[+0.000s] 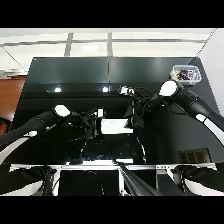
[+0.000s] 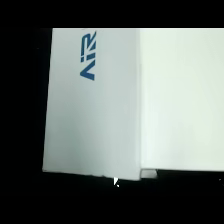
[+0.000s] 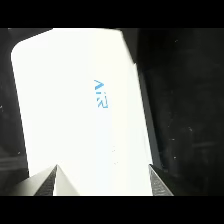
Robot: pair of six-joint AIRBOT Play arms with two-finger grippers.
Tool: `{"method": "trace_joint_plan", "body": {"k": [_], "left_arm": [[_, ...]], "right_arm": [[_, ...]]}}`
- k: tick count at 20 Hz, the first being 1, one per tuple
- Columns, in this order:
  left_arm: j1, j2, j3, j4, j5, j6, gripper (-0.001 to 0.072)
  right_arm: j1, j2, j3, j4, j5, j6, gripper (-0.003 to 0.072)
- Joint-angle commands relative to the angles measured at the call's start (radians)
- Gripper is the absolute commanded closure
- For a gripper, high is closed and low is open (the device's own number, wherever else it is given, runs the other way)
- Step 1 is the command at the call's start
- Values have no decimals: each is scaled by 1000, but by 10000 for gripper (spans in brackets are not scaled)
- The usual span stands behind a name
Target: Fold the box and place the chain.
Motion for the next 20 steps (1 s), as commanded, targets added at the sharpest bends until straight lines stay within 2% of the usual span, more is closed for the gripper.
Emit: {"method": "trace_joint_plan", "body": {"k": [1,8,14,15,17,18,19,20], "left_arm": [[0,-1,0,0,-1,0,343],[0,-1,0,0,-1,0,343],[0,-1,0,0,-1,0,343],[0,-1,0,0,-1,0,343],[0,-1,0,0,-2,0,343],[0,-1,0,0,-2,0,343],[0,-1,0,0,-2,0,343],[0,-1,0,0,-2,0,343]], "right_arm": [[6,-1,-2,-19,25,-13,8],[54,-1,-2,-111,-43,21,9],[53,6,1,-112,-66,50,26],[53,10,1,-112,-61,50,209],[53,12,1,-112,-39,50,237],[53,12,1,-112,-25,50,290],[53,12,1,-112,-12,50,434],[53,12,1,-112,-4,50,441]]}}
